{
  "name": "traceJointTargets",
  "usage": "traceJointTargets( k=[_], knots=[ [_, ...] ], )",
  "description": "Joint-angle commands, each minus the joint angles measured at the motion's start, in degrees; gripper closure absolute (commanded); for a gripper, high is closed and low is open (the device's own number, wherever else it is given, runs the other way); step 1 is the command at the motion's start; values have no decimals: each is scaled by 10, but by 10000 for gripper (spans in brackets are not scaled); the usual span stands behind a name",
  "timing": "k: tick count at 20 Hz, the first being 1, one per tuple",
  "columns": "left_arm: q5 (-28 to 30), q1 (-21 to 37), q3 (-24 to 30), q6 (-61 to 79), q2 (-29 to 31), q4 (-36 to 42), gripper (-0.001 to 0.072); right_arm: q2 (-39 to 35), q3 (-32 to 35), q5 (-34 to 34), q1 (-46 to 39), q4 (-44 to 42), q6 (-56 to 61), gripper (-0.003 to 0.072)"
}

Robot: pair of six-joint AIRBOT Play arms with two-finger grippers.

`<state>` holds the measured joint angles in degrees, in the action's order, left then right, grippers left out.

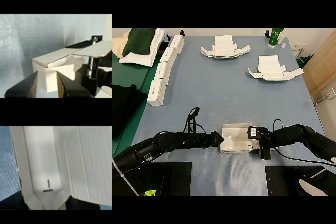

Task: Fold the box.

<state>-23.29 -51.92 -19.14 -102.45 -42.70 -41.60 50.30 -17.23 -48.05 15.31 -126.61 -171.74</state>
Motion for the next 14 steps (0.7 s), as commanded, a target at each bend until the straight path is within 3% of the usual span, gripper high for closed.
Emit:
traceJointTargets(
  k=[1, 5, 8, 11, 14],
  knots=[
    [-7, -30, -44, -42, -51, -33, 348, 0, 0, 0, 0, 0, 0, 182],
    [-107, -75, -138, -238, -136, -224, 348, 0, 0, 0, 0, 0, 0, 182],
    [-221, -119, -217, -387, -184, -384, 348, 0, 0, 0, 0, 0, 0, 182],
    [-301, -146, -278, -432, -222, -444, 349, 0, 0, 0, 0, 0, 0, 182],
    [-340, -156, -306, -462, -254, -454, 349, 0, 0, 0, 0, 0, 0, 182]
  ],
)
